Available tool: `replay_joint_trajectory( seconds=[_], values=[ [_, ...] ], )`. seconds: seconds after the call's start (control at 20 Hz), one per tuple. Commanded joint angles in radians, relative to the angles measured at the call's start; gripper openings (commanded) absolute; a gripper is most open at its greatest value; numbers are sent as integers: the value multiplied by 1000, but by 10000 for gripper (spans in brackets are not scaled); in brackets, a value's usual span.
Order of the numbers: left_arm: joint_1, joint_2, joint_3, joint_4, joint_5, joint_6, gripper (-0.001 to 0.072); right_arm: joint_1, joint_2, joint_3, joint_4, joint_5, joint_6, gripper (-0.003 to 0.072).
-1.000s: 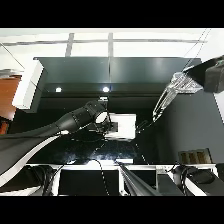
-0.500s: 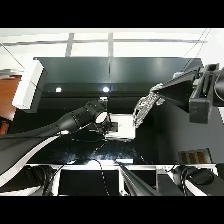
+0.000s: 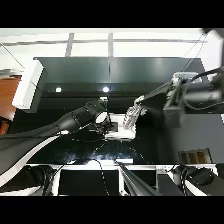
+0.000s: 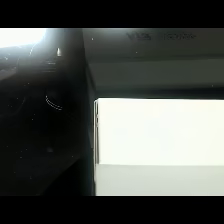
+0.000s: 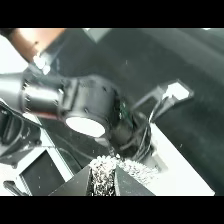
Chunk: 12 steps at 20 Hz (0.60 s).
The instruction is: Fold the box and place the chain.
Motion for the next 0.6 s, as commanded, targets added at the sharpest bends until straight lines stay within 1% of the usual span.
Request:
replay_joint_trajectory(
  seconds=[0.0, 0.35, 0.55],
  values=[
    [-1, 0, 0, -1, -2, 0, 27, 8, -1, -135, -10, -71, -1, 16],
    [-1, 0, 0, -2, -2, 0, 27, 14, -1, -398, -1, -195, -4, 17],
    [-1, 0, 0, -1, -3, 0, 27, 69, -3, -517, -1, -344, -3, 18]
  ],
)
